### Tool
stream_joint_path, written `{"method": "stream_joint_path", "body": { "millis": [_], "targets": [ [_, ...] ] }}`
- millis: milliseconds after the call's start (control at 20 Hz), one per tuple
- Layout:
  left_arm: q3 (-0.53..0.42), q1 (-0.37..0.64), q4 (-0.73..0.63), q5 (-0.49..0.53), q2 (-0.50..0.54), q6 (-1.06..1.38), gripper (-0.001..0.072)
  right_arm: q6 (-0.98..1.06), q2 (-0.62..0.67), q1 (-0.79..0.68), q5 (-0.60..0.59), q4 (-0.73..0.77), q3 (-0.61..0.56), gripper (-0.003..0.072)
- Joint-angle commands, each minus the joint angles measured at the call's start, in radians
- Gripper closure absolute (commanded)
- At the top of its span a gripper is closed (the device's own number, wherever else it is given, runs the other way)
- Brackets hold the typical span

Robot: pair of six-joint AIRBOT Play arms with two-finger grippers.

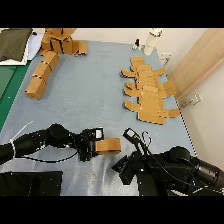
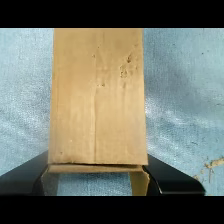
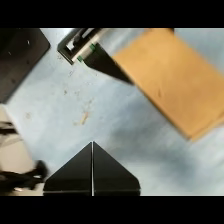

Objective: Fold the box.

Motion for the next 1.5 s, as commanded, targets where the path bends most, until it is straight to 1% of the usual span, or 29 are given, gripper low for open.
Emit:
{"method": "stream_joint_path", "body": {
  "millis": [0, 50, 150, 250, 350, 450, 600, 900, 1250, 1300, 1400, 1450],
  "targets": [
    [0.001, 0.0, 0.0, 0.0, 0.0, 0.0, 0.019, 0.341, 0.021, 0.0, 0.216, 0.191, -0.093, 0.0683],
    [0.001, 0.0, 0.0, 0.0, 0.0, 0.0, 0.019, 0.372, 0.01, 0.0, 0.327, 0.222, -0.117, 0.0683],
    [0.001, 0.0, 0.0, 0.0, 0.0, 0.0, 0.019, 0.485, -0.038, 0.006, 0.524, 0.23, -0.132, 0.0683],
    [0.001, 0.0, 0.0, 0.0, 0.0, 0.0, 0.019, 0.526, -0.095, 0.028, 0.66, 0.226, -0.131, 0.0683],
    [0.001, 0.0, 0.0, 0.0, 0.0, 0.0, 0.019, 0.548, -0.15, 0.057, 0.727, 0.225, -0.13, 0.0683],
    [0.001, 0.0, 0.0, 0.0, 0.0, 0.0, 0.019, 0.584, -0.192, 0.082, 0.743, 0.222, -0.128, 0.0683],
    [0.001, 0.0, 0.0, 0.0, 0.0, 0.0, 0.019, 0.586, -0.224, 0.106, 0.744, 0.222, -0.128, 0.0683],
    [0.001, 0.0, 0.0, 0.0, 0.0, 0.0, 0.019, 0.586, -0.273, 0.106, 0.743, 0.2, -0.128, 0.0683],
    [0.001, 0.0, 0.0, 0.0, 0.0, 0.0, 0.019, 0.585, -0.29, 0.106, 0.739, 0.172, -0.128, 0.0682],
    [0.001, 0.0, 0.0, 0.0, 0.0, 0.0, 0.019, 0.581, -0.286, 0.106, 0.739, 0.148, -0.125, 0.0682],
    [0.001, 0.0, 0.0, 0.0, 0.0, 0.0, 0.019, 0.573, -0.247, 0.106, 0.734, 0.051, -0.104, 0.0683],
    [0.001, 0.0, 0.0, 0.0, 0.0, 0.0, 0.019, 0.573, -0.214, 0.106, 0.707, 0.008, -0.089, 0.0683]
  ]
}}
